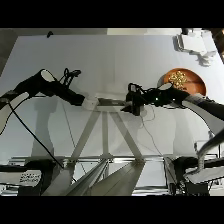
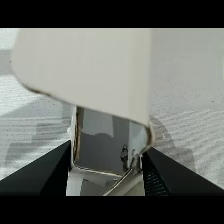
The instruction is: Fold the box and place the chain.
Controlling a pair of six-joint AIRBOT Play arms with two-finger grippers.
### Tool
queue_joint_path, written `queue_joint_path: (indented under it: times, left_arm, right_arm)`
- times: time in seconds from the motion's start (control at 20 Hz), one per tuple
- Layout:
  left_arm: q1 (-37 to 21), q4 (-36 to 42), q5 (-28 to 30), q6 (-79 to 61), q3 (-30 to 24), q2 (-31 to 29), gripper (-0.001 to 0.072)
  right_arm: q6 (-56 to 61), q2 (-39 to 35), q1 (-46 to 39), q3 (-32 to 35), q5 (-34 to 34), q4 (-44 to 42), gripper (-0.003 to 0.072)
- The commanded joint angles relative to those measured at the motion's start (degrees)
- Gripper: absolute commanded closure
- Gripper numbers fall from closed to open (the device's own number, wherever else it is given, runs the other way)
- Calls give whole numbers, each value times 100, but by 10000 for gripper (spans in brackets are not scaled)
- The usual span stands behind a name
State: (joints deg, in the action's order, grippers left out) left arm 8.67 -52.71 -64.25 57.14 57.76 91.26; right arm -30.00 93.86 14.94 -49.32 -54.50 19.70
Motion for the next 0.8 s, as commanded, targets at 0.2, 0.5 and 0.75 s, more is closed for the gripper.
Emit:
queue_joint_path:
  times: [0.2,0.5,0.75]
  left_arm:
    - [125,573,-245,-28,-4,-212,701]
    - [125,597,79,-20,-4,-402,480]
    - [127,592,92,-94,-4,-402,480]
  right_arm:
    - [2,0,-2,-7,0,-2,323]
    - [2,0,-2,-7,0,-2,323]
    - [2,0,-2,-7,0,-2,323]
